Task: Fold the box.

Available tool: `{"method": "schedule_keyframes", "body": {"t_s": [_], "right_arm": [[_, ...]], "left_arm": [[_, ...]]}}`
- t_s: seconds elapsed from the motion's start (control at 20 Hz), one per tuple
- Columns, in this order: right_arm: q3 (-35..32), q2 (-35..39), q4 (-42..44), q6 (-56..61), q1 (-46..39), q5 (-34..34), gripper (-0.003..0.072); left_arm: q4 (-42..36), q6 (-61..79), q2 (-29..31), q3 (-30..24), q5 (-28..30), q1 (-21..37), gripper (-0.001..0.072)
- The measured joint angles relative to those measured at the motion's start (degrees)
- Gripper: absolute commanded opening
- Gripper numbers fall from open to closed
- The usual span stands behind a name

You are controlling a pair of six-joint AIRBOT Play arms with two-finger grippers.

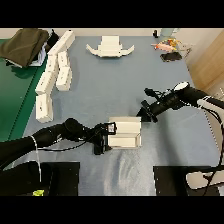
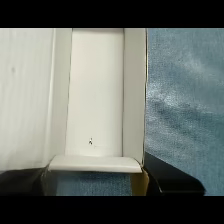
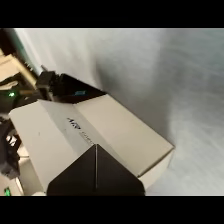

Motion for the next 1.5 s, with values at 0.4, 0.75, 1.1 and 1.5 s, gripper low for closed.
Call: {"method": "schedule_keyframes", "body": {"t_s": [0.4, 0.75, 1.1, 1.5], "right_arm": [[-2.8, 4.0, 2.6, -11.7, 6.5, 1.0, 0.0005], [-17.5, 22.7, -3.6, -21.7, 15.1, -20.6, 0.0006], [-27.1, 41.6, -7.6, -27.5, 25.7, -39.6, 0.0006], [-28.6, 48.9, -26.8, -28.5, 40.3, -48.0, 0.0414]], "left_arm": [[0.0, 0.0, 0.0, 0.0, 0.0, 0.0, 0.0531], [0.0, 0.0, 0.0, 0.0, 0.0, 0.0, 0.0531], [0.0, 0.0, 0.0, 0.0, 0.0, 0.0, 0.0532], [0.0, 0.0, 0.0, 0.0, 0.0, 0.0, 0.0531]]}}
